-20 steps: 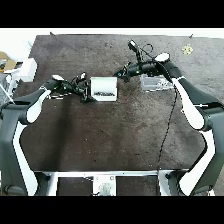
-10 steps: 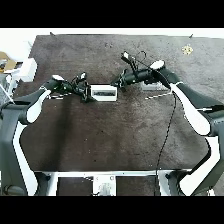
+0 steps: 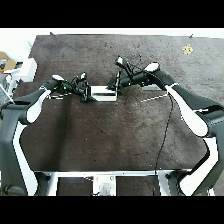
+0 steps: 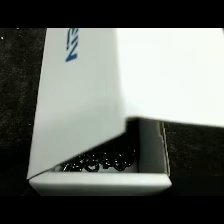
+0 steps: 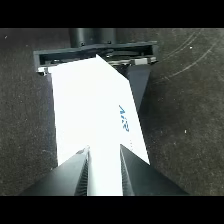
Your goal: Fold the box and place the chain.
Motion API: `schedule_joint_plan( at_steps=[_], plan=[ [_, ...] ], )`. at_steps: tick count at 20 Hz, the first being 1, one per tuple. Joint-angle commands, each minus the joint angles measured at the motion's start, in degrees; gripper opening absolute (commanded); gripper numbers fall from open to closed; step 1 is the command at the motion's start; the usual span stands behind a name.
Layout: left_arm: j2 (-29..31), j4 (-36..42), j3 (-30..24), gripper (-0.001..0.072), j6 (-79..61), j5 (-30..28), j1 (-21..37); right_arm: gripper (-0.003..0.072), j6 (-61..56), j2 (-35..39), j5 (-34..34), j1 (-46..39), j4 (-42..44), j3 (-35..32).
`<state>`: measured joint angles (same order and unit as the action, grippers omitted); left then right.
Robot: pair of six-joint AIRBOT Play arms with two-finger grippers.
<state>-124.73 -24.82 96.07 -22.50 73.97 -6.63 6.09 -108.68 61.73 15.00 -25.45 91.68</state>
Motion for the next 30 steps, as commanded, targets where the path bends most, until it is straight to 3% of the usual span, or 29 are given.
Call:
schedule_joint_plan(
  at_steps=[1, 2, 10, 14, 15, 16, 30],
  plan=[
    [0.02, -0.02, 0.00, 0.0453, 0.00, -0.02, 0.02, 0.0300, 2.23, -0.85, -0.26, 0.22, -0.04, -0.04],
    [0.02, -0.02, 0.00, 0.0453, -0.02, -0.02, 0.02, 0.0342, 3.28, -0.96, -0.11, 0.22, -0.07, -0.04],
    [0.02, -0.02, 0.00, 0.0453, 0.00, -0.02, 0.02, 0.0314, 7.48, -0.81, -7.15, 0.35, 0.00, 0.00],
    [0.02, -0.02, 0.00, 0.0453, -0.02, -0.02, 0.02, 0.0312, 7.45, -0.79, -7.06, 0.35, 0.02, 0.00],
    [0.02, -0.02, 0.00, 0.0453, 0.00, -0.02, 0.02, 0.0219, 7.43, -0.79, -6.78, 0.35, 0.00, 0.00],
    [0.02, -0.02, 0.00, 0.0453, -0.02, -0.02, 0.02, 0.0196, 7.43, -0.79, -6.34, 0.35, 0.00, -0.02],
    [0.02, -0.02, 0.00, 0.0453, -0.02, -0.02, 0.02, 0.0195, 7.23, -1.31, -2.34, 0.39, -2.10, -2.32]
  ],
)
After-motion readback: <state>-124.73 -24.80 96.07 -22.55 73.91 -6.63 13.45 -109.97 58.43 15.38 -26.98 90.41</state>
